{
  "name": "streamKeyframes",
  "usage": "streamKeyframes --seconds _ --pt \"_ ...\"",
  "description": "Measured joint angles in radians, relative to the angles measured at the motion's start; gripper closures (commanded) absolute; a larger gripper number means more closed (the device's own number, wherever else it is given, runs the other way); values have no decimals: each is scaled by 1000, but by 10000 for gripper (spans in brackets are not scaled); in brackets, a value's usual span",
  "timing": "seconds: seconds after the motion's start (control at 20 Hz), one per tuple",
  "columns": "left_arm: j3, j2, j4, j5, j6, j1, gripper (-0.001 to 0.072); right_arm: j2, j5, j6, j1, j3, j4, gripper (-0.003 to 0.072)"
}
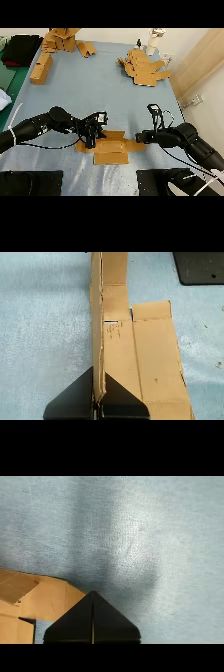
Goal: Fold the box.
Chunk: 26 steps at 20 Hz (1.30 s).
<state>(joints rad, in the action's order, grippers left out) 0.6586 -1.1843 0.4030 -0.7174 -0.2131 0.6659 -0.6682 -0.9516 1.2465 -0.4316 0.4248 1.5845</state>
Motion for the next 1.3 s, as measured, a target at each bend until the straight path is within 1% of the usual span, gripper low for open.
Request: streamKeyframes --seconds 0.25,0.85,0.95,1.0,1.15,1.25,1.3 --pt "0 -1 3 -19 0 0 698 0 2 0 0 0 0 683" --pt "0 -6 1 -17 1 0 698 0 8 2 0 0 8 684" --pt "0 -6 1 -18 1 0 698 5 -2 43 0 0 55 684" --pt "0 -6 1 -17 1 0 698 10 -18 77 0 0 107 684" --pt "0 -6 1 -16 1 0 698 38 -129 198 -13 0 283 685" --pt "0 -6 1 -16 1 0 699 83 -209 253 -68 0 351 686" --pt "0 -6 1 -16 1 0 699 113 -232 270 -110 -1 361 686"
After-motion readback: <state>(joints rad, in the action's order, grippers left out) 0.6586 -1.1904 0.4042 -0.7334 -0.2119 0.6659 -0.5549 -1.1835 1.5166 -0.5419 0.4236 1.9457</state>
